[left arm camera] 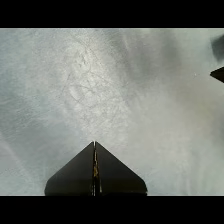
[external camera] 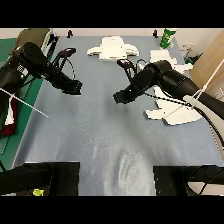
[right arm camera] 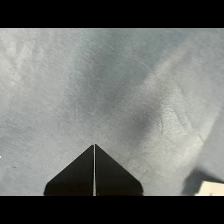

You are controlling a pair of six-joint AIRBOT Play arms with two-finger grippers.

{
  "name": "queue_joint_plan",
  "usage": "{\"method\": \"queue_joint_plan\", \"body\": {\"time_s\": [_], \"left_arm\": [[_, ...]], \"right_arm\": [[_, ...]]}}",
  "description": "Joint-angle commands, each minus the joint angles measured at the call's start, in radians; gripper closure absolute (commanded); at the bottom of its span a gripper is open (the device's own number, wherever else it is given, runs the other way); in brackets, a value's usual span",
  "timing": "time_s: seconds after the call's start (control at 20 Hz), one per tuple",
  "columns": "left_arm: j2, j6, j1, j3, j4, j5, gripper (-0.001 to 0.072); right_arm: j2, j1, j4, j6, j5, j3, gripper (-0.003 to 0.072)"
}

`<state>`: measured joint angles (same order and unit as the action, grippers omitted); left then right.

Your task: Fold the box.

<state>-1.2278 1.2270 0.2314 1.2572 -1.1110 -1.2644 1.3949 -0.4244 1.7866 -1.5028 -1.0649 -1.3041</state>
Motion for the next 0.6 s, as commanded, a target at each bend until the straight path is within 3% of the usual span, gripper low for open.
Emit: {"method": "queue_joint_plan", "body": {"time_s": [0.0, 0.4, 0.55], "left_arm": [[-0.001, 0.000, -0.001, -0.001, -0.003, 0.000, 0.0695], [-0.006, 0.000, -0.001, 0.000, -0.003, 0.000, 0.0695], [-0.006, 0.000, 0.000, 0.000, 0.007, 0.039, 0.0695]], "right_arm": [[0.003, -0.001, 0.003, 0.003, 0.000, 0.001, 0.0681], [0.046, -0.004, 0.103, 0.006, 0.034, 0.001, 0.0678], [0.074, 0.004, 0.119, 0.056, 0.024, -0.005, 0.0642]]}}
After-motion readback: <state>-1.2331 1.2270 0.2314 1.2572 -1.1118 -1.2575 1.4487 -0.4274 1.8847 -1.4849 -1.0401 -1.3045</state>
